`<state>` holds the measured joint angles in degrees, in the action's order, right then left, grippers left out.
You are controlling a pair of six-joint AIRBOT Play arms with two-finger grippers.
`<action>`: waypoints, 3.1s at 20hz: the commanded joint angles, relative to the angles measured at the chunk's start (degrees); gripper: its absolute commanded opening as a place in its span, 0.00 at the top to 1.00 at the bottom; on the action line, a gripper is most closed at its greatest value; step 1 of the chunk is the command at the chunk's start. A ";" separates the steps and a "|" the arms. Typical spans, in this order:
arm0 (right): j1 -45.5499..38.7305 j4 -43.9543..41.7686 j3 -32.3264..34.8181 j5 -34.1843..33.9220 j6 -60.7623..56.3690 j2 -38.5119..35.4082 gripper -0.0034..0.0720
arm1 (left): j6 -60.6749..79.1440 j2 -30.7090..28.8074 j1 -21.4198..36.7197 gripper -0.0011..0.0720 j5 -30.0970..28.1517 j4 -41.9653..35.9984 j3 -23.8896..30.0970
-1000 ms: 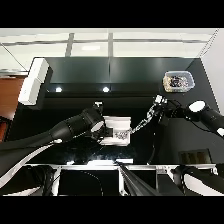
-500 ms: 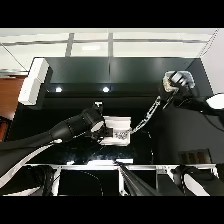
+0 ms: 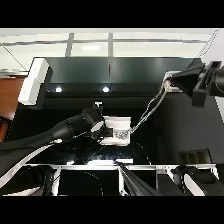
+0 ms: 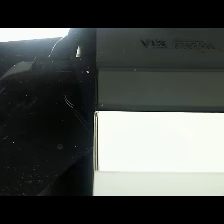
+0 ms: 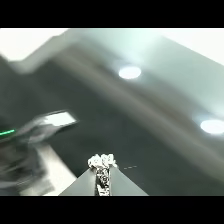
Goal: Fold the box and place the chain.
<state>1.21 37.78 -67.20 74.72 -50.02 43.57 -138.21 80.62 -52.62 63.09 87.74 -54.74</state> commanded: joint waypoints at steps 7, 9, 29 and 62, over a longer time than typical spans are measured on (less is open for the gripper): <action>19.65 -6.38 2.23 3.43 -8.72 3.10 0.94 | 0.00 0.00 -0.02 0.94 0.00 0.00 0.02; 22.80 -6.01 2.38 2.19 -8.72 5.68 0.94 | 0.00 0.00 -0.02 0.94 0.00 0.00 0.02; 5.99 1.79 25.94 7.23 2.51 13.79 0.43 | 0.00 0.00 -0.02 0.94 0.00 0.00 0.02; 22.10 3.41 35.41 -31.01 63.65 24.79 0.00 | 0.00 0.00 -0.02 0.94 0.00 0.02 0.02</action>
<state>23.11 41.01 -31.97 43.59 13.67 68.31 -138.21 80.60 -52.62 63.09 87.74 -54.74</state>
